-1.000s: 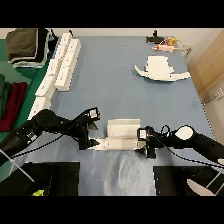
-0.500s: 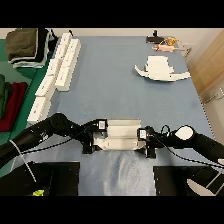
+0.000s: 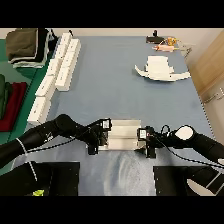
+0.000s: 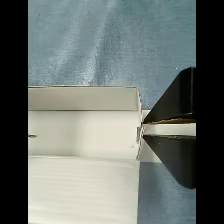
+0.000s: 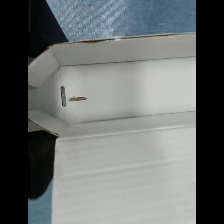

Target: Fold the box.

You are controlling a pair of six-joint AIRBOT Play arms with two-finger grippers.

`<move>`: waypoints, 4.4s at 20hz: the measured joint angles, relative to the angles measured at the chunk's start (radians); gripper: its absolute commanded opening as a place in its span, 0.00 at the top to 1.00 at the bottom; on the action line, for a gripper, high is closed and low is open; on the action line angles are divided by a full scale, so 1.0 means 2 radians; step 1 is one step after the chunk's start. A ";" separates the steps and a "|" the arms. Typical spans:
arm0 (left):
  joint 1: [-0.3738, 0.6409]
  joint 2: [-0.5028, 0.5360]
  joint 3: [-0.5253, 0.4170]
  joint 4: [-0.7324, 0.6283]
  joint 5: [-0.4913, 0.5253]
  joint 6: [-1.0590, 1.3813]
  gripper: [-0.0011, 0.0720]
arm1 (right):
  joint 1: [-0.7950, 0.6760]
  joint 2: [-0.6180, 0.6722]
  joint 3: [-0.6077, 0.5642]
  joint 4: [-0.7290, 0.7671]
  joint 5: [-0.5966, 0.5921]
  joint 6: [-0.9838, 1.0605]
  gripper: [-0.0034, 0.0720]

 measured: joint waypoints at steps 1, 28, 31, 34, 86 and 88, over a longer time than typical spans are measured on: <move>-0.001 -0.002 0.000 -0.008 0.003 0.000 0.84 | 0.000 0.000 0.000 0.000 0.000 0.000 0.26; -0.026 -0.018 0.000 -0.056 0.037 -0.008 0.16 | -0.001 0.000 0.000 0.000 0.000 0.000 0.26; -0.026 -0.020 0.000 -0.065 0.039 -0.010 0.16 | -0.001 0.000 0.000 0.000 0.000 0.000 0.26; -0.026 -0.020 0.000 -0.075 0.040 -0.011 0.74 | -0.001 0.000 0.000 0.000 0.000 0.000 0.26; 0.047 0.066 -0.037 0.097 -0.024 -0.695 0.96 | 0.000 0.000 0.000 0.000 0.000 0.000 0.26; 0.046 0.064 -0.027 0.093 -0.019 -0.694 0.55 | 0.000 0.000 0.000 0.000 0.000 0.000 0.26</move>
